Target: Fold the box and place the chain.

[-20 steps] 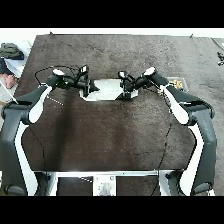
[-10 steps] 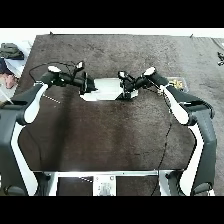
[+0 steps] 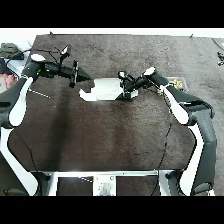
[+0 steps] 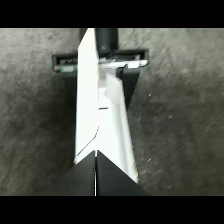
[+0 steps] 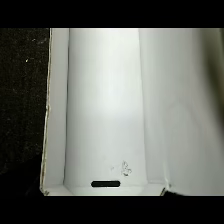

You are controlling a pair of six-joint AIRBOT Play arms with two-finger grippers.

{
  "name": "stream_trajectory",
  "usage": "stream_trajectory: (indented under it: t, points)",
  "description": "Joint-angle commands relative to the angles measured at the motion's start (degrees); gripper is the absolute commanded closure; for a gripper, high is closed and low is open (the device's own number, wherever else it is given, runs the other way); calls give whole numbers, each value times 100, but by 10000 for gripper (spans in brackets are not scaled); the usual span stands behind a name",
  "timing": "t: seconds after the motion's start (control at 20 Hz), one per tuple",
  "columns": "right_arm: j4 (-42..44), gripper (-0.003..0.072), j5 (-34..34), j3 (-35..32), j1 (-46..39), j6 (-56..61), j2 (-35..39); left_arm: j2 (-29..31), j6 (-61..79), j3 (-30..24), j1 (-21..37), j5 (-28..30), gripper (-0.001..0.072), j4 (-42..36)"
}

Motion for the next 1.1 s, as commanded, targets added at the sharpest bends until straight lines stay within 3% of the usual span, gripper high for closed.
stream_trajectory:
  t: [0.0,0.15,0.35,0.6,0.85,1.05]
  points:
    - [0,518,7,4,-4,2,-2,249,-409,-66,-122,114,704,136]
    - [2,518,4,4,-4,2,-2,529,-599,-299,-271,511,704,308]
    - [2,518,4,4,-4,2,-2,881,-581,-1069,-455,1023,704,326]
    - [0,518,4,4,-4,2,-2,903,-439,-1652,-761,1818,704,321]
    - [0,518,4,4,-7,2,-2,861,-695,-1744,-1005,2417,703,444]
    - [0,518,4,4,-7,2,-2,859,-811,-1705,-1016,3368,700,431]
